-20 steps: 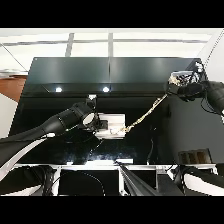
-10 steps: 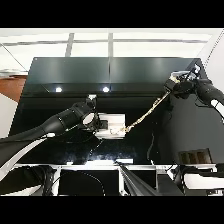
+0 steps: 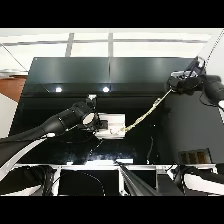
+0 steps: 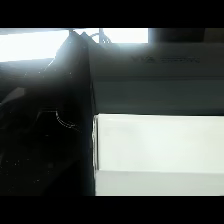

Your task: Fold the box and place the chain.

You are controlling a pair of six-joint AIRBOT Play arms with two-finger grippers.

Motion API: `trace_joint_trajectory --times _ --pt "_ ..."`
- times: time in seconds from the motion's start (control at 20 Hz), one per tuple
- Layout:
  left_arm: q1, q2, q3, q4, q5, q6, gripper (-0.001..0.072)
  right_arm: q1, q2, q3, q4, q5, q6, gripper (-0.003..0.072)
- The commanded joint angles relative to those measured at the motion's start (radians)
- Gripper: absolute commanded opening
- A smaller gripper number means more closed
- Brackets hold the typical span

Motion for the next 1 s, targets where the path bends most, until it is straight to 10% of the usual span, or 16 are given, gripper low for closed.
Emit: trace_joint_trajectory --times 0.0,0.55,0.95 --pt "-0.001 0.000 0.000 0.001 0.000 0.000 0.0032 0.000 0.176 0.065 0.000 -0.134 -0.182 0.0023" --pt "-0.001 0.000 0.000 0.000 -0.003 0.001 0.0032 0.002 0.517 0.496 0.425 -0.494 -0.469 0.0023" --pt "-0.001 0.000 0.000 -0.003 -0.022 0.001 0.0032 0.162 0.523 0.554 0.620 -0.612 -0.494 0.0023"
